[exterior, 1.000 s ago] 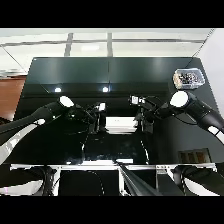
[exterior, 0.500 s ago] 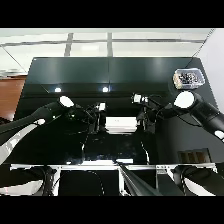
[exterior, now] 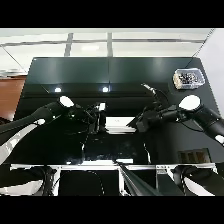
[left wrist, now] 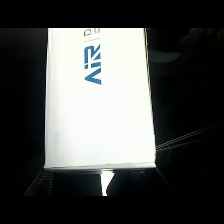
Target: Fold the box and place the chain.
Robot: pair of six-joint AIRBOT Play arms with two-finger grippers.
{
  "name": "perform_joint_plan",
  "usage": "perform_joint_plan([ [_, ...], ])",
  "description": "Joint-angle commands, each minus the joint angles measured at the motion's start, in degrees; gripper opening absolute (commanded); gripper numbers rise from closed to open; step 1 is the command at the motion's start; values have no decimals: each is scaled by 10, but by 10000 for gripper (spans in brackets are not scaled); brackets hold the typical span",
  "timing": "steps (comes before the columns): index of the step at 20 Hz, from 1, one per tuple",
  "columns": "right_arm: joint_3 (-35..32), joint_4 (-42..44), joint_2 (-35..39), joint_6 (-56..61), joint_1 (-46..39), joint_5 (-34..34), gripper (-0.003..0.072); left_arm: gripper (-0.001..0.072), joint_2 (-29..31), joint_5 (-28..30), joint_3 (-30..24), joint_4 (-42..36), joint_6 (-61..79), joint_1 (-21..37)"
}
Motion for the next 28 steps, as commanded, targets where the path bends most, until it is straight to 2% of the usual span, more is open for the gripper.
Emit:
perform_joint_plan([
  [1, -33, 184, -33, 56, 8, -36, 15, 351, 0, 0, 0, 0, 0, 0],
  [5, -33, 140, -61, 130, 23, -91, 16, 351, 0, 0, 0, 0, 0, 0],
  [9, -33, 86, -77, 174, 22, -96, 16, 351, 0, 0, 0, 0, 0, 0],
  [15, -34, 64, -111, 180, 22, -103, 16, 351, 0, 0, 0, 0, 0, 0],
  [23, -34, 45, -119, 169, 22, -108, 17, 351, 0, 0, 0, 0, 0, 0],
  [28, 18, 26, -77, 98, -23, -12, 17, 351, 0, 0, 0, -1, 0, 0],
])
